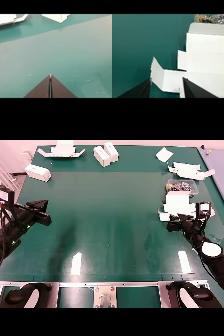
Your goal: Fold the box and place the chain.
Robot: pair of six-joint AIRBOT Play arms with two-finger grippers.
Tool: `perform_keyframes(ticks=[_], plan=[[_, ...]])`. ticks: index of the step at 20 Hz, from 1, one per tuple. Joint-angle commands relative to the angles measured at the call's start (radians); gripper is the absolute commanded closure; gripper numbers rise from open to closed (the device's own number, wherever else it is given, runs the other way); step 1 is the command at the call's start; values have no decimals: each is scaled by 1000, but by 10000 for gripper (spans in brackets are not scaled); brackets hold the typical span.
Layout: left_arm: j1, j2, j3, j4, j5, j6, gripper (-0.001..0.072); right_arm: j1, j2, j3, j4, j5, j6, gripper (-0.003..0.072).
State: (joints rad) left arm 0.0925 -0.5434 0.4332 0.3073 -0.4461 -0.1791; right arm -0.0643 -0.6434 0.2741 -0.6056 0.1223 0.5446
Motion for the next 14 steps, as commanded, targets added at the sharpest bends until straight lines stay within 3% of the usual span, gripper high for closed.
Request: perform_keyframes(ticks=[1,4,7,10,14], plan=[[0,1,1,0,0,0,688,-26,0,62,-39,60,-6,185],[0,1,1,0,0,0,687,-149,0,172,-110,231,-4,185],[0,1,1,0,0,0,688,-365,0,261,-176,447,1,185],[0,1,1,0,0,0,688,-599,-23,308,-200,530,53,181],[0,1,1,-1,0,0,688,-825,-167,395,-215,701,76,181]])
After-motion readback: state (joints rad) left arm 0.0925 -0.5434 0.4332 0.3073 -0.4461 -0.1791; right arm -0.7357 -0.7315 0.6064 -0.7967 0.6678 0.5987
